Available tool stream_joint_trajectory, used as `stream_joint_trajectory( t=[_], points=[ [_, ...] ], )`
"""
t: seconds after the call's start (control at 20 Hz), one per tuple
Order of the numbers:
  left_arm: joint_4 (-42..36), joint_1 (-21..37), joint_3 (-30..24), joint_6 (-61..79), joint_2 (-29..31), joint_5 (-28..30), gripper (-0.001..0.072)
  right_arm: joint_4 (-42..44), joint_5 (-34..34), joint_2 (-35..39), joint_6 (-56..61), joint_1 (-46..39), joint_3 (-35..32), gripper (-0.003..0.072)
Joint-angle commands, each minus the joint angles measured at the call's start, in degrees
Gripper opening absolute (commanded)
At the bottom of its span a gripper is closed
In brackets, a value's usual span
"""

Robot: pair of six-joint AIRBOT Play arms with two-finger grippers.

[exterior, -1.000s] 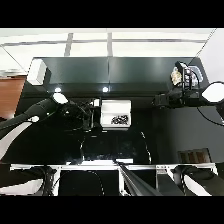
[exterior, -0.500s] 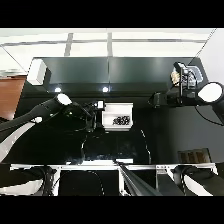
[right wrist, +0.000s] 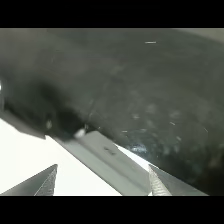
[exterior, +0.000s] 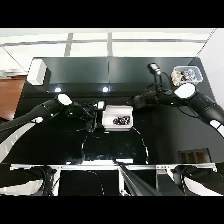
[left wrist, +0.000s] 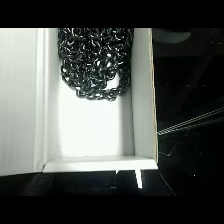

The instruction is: Fold the box and place the chain.

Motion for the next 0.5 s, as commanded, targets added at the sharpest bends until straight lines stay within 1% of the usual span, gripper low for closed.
stream_joint_trajectory(
  t=[0.0, 0.15, 0.2, 0.3, 0.45],
  points=[
    [0.04, -0.02, 0.07, 0.0, -0.02, 0.07, 0.0376, -2.49, 3.91, -0.39, -17.77, 2.25, 1.11, 0.0635],
    [0.02, -0.02, 0.07, -0.02, -0.02, 0.07, 0.0376, -4.68, 14.75, -0.07, -27.58, 2.23, 2.25, 0.0635],
    [0.02, -0.02, 0.07, -0.02, -0.02, 0.07, 0.0376, -5.64, 17.11, -0.22, -29.83, 2.36, 2.25, 0.0635],
    [0.04, -0.02, 0.07, 0.0, -0.02, 0.07, 0.0376, -8.15, 17.55, -0.26, -30.97, 3.48, 2.08, 0.0635],
    [0.04, -0.02, 0.07, 0.0, -0.02, 0.07, 0.0376, -8.2, 14.53, -0.46, -35.28, 5.31, 1.66, 0.0635]
  ],
)
